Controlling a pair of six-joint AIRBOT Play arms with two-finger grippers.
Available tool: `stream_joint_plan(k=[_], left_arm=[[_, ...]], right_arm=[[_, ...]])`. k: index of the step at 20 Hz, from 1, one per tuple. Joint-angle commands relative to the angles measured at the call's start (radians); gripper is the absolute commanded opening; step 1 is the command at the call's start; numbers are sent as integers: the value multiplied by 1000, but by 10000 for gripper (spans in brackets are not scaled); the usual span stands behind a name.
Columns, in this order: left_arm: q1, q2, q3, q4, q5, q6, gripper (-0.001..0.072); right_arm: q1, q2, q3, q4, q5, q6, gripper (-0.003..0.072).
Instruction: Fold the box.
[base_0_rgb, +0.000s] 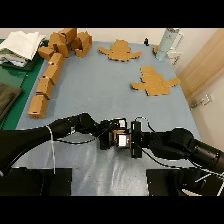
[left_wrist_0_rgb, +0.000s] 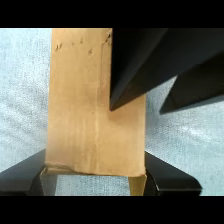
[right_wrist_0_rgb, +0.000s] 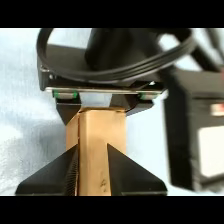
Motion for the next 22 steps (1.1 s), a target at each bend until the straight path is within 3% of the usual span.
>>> stream_joint_plan(k=[1, 2, 3, 4, 22], left_arm=[[1, 0, 0, 0, 0, 0, 436], [1, 0, 0, 0, 0, 0, 435], [1, 0, 0, 0, 0, 0, 436], [1, 0, 0, 0, 0, 0, 435], [1, 0, 0, 0, 0, 0, 436]], right_arm=[[0, 35, 6, 5, 3, 2, 273], [-2, 34, 5, 5, 4, 4, 250], [-5, 28, 5, -10, 4, 18, 131], [-8, 21, 5, -18, 4, 21, 65], [-6, -71, 1, 9, -5, 26, 53]])
